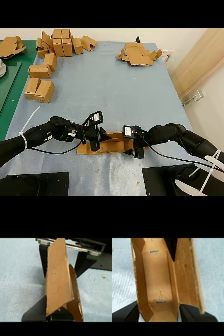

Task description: Fold the box.

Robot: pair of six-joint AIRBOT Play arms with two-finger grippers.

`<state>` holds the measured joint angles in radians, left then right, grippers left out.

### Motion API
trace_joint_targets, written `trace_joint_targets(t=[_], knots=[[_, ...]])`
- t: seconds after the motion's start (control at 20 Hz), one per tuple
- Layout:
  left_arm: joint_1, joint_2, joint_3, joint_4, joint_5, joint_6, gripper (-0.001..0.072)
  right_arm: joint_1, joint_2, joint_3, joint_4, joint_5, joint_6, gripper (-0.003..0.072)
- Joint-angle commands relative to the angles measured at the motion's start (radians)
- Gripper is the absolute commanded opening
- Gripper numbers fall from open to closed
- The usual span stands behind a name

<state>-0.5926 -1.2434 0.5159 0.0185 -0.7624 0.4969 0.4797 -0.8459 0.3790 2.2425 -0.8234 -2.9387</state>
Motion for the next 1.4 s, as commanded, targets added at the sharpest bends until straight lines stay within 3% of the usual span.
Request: trace_joint_targets(t=[0.0, 0.55, 1.35], knots=[[0.000, 0.001, 0.000, 0.000, 0.000, 0.000, 0.0011, -0.002, -0.007, 0.004, 0.003, -0.013, -0.013, 0.0706], [0.000, 0.001, 0.000, 0.000, 0.000, 0.000, 0.0011, -0.001, -0.059, 0.004, -0.009, 0.068, -0.066, 0.0705], [0.000, 0.001, 0.000, 0.000, 0.000, 0.000, 0.0011, 0.016, -0.076, 0.004, -0.002, 0.031, -0.066, 0.0705]])
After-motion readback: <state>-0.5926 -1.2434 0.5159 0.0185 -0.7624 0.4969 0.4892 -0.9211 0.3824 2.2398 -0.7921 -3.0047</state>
